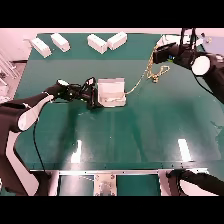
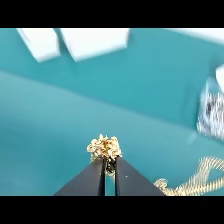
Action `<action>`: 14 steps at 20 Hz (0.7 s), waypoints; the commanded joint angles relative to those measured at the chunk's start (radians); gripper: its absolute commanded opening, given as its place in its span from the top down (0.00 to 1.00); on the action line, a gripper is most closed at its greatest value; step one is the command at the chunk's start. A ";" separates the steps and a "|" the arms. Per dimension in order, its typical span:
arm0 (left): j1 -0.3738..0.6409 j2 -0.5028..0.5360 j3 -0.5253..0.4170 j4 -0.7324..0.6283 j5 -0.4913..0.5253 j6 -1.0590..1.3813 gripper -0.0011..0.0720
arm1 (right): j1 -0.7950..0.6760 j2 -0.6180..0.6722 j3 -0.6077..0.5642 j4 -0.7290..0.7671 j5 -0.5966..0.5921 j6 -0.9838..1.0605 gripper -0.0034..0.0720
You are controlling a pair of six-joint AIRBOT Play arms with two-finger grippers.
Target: Fold the box and place the chain.
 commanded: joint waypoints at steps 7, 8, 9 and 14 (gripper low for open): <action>0.001 0.000 0.001 0.000 0.001 0.000 0.25 | 0.222 0.215 -0.006 -0.017 0.043 -0.051 0.95; 0.001 0.000 0.001 0.000 0.001 0.000 0.26 | 0.238 0.216 -0.006 -0.014 0.044 -0.051 0.95; 0.001 0.001 0.001 0.000 0.001 0.000 0.26 | 0.255 0.214 -0.013 -0.002 0.043 -0.051 0.95; 0.001 0.000 0.001 0.000 0.000 0.000 0.26 | 0.294 0.200 -0.134 0.129 -0.031 -0.049 0.95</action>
